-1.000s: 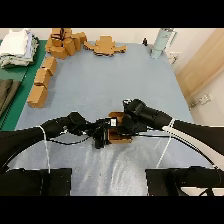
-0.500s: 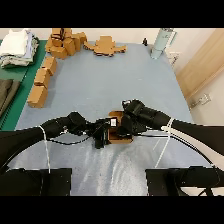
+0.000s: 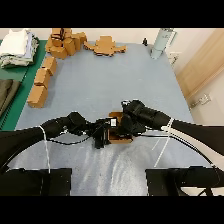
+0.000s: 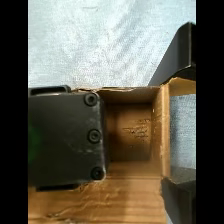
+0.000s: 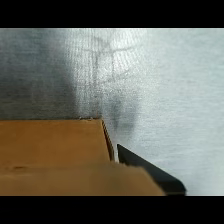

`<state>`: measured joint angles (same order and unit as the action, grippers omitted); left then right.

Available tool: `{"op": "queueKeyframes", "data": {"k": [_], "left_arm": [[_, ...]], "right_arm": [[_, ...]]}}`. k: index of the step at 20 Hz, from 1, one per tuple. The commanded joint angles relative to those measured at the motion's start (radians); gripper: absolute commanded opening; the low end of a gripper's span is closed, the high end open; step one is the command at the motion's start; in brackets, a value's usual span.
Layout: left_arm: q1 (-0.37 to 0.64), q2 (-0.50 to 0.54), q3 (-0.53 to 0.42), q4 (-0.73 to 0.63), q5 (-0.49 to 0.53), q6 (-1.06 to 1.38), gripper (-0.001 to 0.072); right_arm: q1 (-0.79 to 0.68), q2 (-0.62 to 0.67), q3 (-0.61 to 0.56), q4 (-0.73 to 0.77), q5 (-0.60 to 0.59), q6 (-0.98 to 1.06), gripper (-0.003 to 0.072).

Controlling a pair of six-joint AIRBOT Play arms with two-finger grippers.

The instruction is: Fold the box.

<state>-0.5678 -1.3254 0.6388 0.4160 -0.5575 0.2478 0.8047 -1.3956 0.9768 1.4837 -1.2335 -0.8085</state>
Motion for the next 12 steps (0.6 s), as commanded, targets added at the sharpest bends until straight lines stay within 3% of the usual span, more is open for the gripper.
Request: {"op": "queueKeyframes", "data": {"k": [1, 9, 11, 12], "left_arm": [[0.000, 0.000, 0.000, 0.000, 0.000, -0.002, 0.0299], [0.000, 0.000, 0.000, 0.000, 0.000, -0.002, 0.0299], [0.000, 0.000, 0.000, 0.000, 0.000, -0.002, 0.0300], [0.000, 0.000, 0.000, 0.000, 0.000, -0.002, 0.0300]], "right_arm": [[0.000, 0.006, 0.001, 0.028, 0.002, 0.004, 0.0460], [-0.013, 0.169, 0.048, 0.022, -0.071, 0.008, 0.0457], [-0.020, 0.200, 0.048, 0.000, -0.092, 0.008, 0.0361], [-0.020, 0.215, 0.048, -0.013, -0.092, 0.008, 0.0347]]}}
